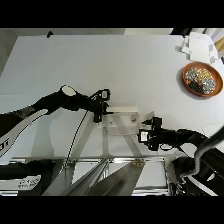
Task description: Fold the box and place the chain.
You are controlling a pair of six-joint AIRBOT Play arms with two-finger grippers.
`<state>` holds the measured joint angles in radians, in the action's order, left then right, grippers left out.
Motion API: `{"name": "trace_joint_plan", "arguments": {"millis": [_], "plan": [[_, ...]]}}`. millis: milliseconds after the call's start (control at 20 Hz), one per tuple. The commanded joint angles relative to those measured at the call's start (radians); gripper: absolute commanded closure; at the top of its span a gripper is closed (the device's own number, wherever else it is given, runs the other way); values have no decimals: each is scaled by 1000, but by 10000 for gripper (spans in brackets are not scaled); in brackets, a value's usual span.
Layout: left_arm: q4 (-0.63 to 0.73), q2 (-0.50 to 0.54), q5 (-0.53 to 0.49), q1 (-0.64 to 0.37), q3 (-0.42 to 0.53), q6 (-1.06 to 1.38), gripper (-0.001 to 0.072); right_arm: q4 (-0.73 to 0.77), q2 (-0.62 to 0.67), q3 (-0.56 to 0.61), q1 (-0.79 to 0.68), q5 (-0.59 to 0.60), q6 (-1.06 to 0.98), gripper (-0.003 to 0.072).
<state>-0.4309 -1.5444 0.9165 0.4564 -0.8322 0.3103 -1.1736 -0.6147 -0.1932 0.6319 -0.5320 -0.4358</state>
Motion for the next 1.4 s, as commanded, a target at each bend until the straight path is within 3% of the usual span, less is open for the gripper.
{"name": "trace_joint_plan", "arguments": {"millis": [0, 300, 650, 950, 1150, 1350], "plan": [[0, 0, 0, 0, 0, 0, 698, 1, -45, 1, 49, 60, 0, 70], [0, 0, 0, 0, 0, 0, 698, 6, -47, 0, 36, 144, 0, 70], [0, 0, 0, 0, 0, 0, 698, 68, -48, -45, -102, 106, 6, 73], [0, 0, 0, 0, 0, 0, 698, 269, -111, -45, -143, 55, 314, 76], [0, 0, 0, 0, 0, 0, 698, 200, -67, -45, -148, -20, 328, 76], [0, 0, 0, 0, 0, 0, 698, 134, 10, -43, -147, -97, 204, 77]]}}
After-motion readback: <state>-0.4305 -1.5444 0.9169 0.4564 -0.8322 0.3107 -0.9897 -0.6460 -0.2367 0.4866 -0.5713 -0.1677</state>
